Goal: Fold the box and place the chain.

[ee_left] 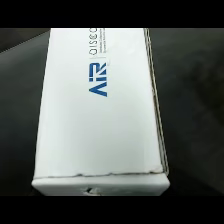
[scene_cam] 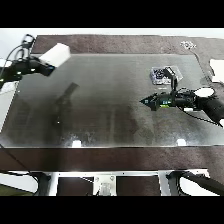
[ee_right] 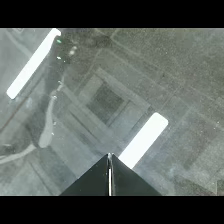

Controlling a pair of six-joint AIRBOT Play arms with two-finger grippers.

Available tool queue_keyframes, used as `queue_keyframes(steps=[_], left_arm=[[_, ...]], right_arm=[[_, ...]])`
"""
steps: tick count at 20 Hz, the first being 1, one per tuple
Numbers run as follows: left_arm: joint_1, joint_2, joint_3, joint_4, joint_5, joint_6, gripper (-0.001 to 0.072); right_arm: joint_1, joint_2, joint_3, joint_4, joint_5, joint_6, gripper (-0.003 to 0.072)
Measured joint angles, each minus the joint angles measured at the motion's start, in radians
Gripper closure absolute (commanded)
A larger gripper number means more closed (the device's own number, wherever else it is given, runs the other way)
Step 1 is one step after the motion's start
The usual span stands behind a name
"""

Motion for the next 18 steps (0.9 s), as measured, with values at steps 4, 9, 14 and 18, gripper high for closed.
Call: queue_keyframes(steps=[4, 9, 14, 18], left_arm=[[0.093, 0.007, -0.054, 0.005, 0.136, -0.026, 0.0691], [0.123, -0.059, -0.084, -0.01, 0.213, 0.064, 0.0691], [0.131, -0.133, -0.089, -0.093, 0.348, 0.135, 0.0691], [0.132, -0.186, -0.089, -0.178, 0.468, 0.151, 0.069]], right_arm=[[0.0, 0.0, 0.0, 0.005, -0.002, 0.001, 0.0676], [0.0, 0.0, -0.001, 0.025, -0.013, 0.002, 0.0676], [0.0, 0.0, -0.004, 0.034, -0.019, 0.003, 0.0677], [0.0, 0.0, -0.005, 0.042, -0.019, 0.003, 0.0677]])
